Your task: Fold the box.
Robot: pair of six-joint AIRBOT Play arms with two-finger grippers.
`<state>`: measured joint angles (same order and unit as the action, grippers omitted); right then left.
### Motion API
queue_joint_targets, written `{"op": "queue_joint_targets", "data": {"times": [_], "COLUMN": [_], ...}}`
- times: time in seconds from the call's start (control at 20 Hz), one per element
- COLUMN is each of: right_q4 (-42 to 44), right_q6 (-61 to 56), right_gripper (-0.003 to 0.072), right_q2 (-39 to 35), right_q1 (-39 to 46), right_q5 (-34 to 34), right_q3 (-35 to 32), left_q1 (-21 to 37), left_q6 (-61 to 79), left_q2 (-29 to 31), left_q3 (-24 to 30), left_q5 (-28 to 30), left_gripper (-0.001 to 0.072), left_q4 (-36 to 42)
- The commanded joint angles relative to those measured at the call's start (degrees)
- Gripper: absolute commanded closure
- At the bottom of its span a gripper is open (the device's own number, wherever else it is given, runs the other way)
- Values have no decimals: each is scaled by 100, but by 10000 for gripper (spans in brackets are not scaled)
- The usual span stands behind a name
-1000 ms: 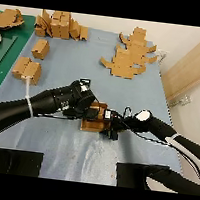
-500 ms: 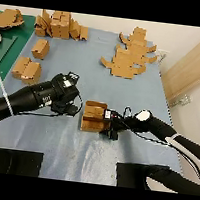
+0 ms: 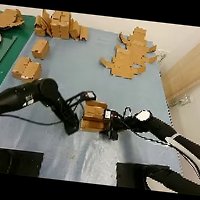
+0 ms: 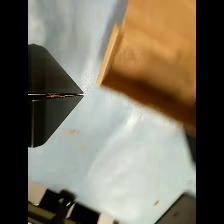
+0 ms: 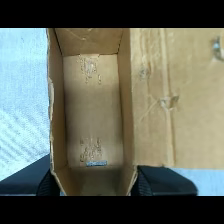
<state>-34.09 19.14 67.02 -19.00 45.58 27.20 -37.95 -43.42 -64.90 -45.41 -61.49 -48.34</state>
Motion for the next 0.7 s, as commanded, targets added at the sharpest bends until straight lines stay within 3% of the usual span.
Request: {"op": "queue_joint_targets", "data": {"times": [0.0, 0.2, 0.35, 0.4, 0.45, 0.65], "right_q4": [2, 2, 2, 2, 2, 2], "right_q6": [-2, -2, -2, -2, -2, -2], "right_gripper": [218, 217, 217, 218, 217, 217], "right_q2": [4, 4, 4, 4, 4, 4], "right_q1": [0, 0, 0, 0, 0, 0], "right_q5": [2, 0, 2, 0, 0, 0], "right_q3": [-2, -2, -2, -2, -2, -2], "left_q1": [-87, 533, 557, 551, 553, 544], "left_q6": [542, 114, 721, 866, 839, 833], "left_q2": [973, 2330, 2455, 2376, 2229, 1641], "left_q3": [1056, 1609, 1965, 2020, 2022, 2020], "left_q5": [59, 614, 1891, 2319, 2747, 4015], "left_gripper": [703, 697, 683, 378, 7, 14], "left_q4": [389, -212, -225, -225, -155, 210]}}
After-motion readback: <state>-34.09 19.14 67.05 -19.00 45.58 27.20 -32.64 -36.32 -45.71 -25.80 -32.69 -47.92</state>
